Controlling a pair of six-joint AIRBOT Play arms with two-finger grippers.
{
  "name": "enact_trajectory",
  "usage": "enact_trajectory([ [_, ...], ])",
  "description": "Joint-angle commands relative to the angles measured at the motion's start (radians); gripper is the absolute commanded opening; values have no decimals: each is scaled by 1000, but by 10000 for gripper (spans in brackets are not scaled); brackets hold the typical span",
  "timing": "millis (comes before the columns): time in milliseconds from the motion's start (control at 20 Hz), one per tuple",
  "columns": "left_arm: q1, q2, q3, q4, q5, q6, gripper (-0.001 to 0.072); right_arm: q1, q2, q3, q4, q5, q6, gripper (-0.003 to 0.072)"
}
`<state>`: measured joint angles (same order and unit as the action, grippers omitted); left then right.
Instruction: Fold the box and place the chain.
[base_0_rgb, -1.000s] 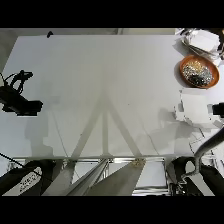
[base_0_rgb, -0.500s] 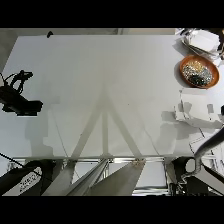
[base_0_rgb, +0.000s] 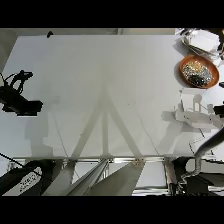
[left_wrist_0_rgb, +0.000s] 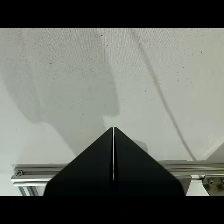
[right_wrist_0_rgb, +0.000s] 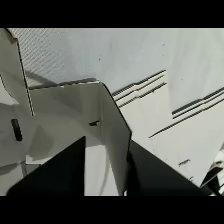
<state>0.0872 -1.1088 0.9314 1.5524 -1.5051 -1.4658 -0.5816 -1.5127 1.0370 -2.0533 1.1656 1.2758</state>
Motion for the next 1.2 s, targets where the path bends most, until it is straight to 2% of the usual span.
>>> enact_trajectory([
  [0,1,0,-1,0,0,0,10,5,-43,8,1,47,-9,51],
  [50,1,0,0,0,0,0,10,11,-32,8,10,47,-9,14],
  [250,1,0,0,0,0,0,10,60,62,8,138,62,-87,13],
  [350,1,0,0,0,0,0,10,100,140,8,278,88,-163,13],
  [500,1,0,-1,0,0,0,10,135,273,-18,583,134,-262,12],
  [650,1,0,0,0,0,0,10,177,425,-140,801,115,-338,12],
  [900,1,0,0,0,0,0,10,325,695,-472,1054,-65,-394,12],
  [1000,1,0,0,0,0,0,10,416,772,-571,1105,-159,-390,12],
  [1150,1,0,0,0,0,0,10,562,816,-659,1119,-294,-309,12],
])
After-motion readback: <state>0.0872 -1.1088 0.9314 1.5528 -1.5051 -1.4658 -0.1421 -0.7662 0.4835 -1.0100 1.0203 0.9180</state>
